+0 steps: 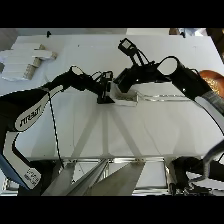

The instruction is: Fold the box and place the chain.

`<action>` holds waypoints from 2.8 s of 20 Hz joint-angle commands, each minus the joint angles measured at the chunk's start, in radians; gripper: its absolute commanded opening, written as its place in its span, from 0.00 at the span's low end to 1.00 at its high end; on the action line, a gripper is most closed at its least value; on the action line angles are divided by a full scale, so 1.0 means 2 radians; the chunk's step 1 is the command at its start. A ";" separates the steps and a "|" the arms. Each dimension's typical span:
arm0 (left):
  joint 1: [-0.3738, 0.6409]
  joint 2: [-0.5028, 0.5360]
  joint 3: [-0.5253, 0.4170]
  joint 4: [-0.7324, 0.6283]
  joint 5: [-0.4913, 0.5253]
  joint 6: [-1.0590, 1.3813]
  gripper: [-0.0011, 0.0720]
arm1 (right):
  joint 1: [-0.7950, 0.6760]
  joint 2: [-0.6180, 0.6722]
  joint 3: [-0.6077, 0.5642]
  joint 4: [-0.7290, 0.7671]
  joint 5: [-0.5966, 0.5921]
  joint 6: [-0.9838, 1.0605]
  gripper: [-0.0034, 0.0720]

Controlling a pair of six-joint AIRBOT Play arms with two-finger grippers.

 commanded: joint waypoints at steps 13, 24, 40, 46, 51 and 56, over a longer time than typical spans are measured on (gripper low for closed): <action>0.000 0.000 0.000 0.000 0.000 0.000 0.50 | -0.002 -0.043 0.000 -0.142 0.060 0.105 0.32; 0.000 0.000 0.000 0.000 0.000 0.000 0.50 | -0.164 0.046 0.000 -0.237 0.215 0.093 0.53; 0.000 0.000 0.000 0.000 0.000 0.000 0.50 | -0.190 -0.067 0.000 -0.346 0.188 -0.167 0.84; 0.000 0.000 0.000 0.000 0.000 0.000 0.50 | -0.189 -0.098 -0.001 -0.341 0.178 -0.197 0.84; 0.000 0.000 0.000 0.000 0.000 0.000 0.50 | -0.188 -0.114 -0.001 -0.341 0.175 -0.199 0.84; 0.000 0.000 0.000 0.000 0.000 0.000 0.50 | -0.188 -0.135 -0.001 -0.342 0.169 -0.198 0.81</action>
